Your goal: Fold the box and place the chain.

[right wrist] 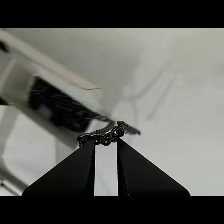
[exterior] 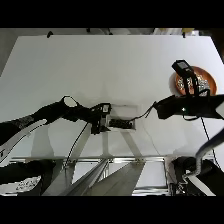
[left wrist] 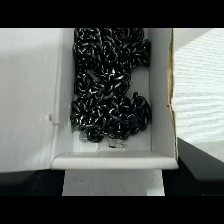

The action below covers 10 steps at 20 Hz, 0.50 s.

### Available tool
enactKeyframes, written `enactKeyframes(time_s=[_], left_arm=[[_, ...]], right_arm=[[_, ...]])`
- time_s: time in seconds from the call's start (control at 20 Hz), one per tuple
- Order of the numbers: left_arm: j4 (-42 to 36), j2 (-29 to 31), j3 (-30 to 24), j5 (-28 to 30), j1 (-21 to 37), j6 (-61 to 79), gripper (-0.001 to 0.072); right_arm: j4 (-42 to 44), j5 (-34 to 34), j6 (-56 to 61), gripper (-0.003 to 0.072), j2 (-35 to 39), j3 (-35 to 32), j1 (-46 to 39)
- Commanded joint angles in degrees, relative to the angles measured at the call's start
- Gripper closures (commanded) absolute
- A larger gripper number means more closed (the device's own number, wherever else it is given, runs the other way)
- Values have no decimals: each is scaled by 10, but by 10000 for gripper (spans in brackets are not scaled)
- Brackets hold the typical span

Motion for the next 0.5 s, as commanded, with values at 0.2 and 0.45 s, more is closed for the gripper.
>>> enactKeyframes(time_s=[0.2, 0.45], left_arm=[[0, 0, 0, 0, 0, 0, 501], [0, 0, 0, 0, 0, 0, 501]], right_arm=[[94, -78, 0, 675, 23, 0, 83], [95, -130, 0, 675, -9, 0, 127]])
